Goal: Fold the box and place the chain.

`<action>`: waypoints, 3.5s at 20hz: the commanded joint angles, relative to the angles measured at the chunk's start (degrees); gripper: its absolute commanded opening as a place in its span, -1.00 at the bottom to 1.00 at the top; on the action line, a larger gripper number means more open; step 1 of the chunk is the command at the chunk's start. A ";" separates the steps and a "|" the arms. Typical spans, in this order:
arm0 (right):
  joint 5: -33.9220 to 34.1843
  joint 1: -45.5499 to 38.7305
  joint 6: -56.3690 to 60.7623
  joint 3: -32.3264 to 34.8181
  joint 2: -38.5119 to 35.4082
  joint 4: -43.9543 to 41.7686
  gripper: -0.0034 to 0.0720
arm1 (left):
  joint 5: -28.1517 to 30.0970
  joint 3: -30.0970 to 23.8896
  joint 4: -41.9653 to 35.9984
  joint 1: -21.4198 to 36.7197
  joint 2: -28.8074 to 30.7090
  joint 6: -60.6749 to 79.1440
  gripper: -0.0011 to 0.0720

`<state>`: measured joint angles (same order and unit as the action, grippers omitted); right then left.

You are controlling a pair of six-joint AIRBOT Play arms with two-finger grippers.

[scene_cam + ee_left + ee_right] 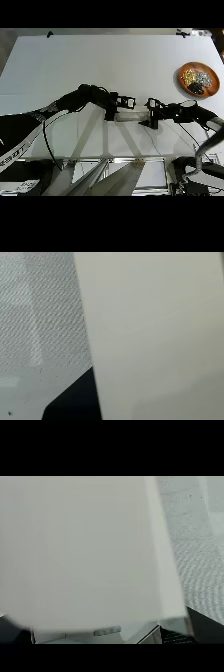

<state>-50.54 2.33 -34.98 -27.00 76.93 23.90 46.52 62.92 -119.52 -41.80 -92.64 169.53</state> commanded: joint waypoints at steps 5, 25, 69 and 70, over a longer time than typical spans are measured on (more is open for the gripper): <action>0.37 0.04 -0.76 -0.02 0.28 -0.17 0.47 | -0.02 0.02 0.00 0.00 -0.02 0.00 -0.92; 0.11 0.04 -0.83 0.00 1.07 0.66 0.15 | -0.02 0.02 0.00 0.00 -0.02 -0.02 -0.92; -0.26 0.22 2.12 0.00 1.05 7.34 0.18 | -0.02 0.02 0.00 0.00 -0.04 -0.02 -0.92; -0.26 0.22 2.12 0.00 1.05 7.34 0.18 | 0.00 0.02 0.00 0.00 -0.02 -0.02 -0.92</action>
<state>-50.81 2.52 -32.86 -27.05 77.95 31.24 46.48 62.92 -119.55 -41.80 -92.66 169.51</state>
